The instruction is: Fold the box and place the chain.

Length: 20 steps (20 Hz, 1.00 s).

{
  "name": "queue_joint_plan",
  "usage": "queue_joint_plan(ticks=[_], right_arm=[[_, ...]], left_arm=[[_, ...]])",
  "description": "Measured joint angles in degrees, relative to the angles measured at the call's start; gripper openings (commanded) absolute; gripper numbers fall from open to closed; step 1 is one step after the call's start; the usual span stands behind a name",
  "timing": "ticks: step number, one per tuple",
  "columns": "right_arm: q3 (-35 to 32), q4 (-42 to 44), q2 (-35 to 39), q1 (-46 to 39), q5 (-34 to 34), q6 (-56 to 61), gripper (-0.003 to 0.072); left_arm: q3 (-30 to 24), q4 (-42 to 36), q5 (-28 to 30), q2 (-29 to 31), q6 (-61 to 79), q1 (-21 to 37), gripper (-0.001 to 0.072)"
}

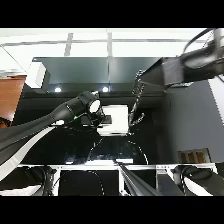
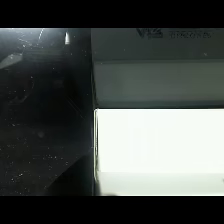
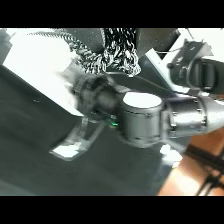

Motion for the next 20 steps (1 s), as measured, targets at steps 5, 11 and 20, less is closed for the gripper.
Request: queue_joint_plan(ticks=[5, 11, 20], right_arm=[[-7.32, -0.02, -2.29, 4.55, -4.98, -1.33, 0.0012], [-20.72, 0.59, -4.00, 5.64, -13.77, -1.79, 0.0013], [-26.01, 2.95, -6.34, 4.76, -15.41, -2.82, 0.0014]], left_arm=[[0.00, 0.00, 0.09, 0.00, -0.11, 0.00, 0.0029], [0.00, 0.00, 0.15, 0.00, -0.07, 0.00, 0.0029], [0.00, 0.02, 0.15, 0.00, 0.02, 0.00, 0.0029]])
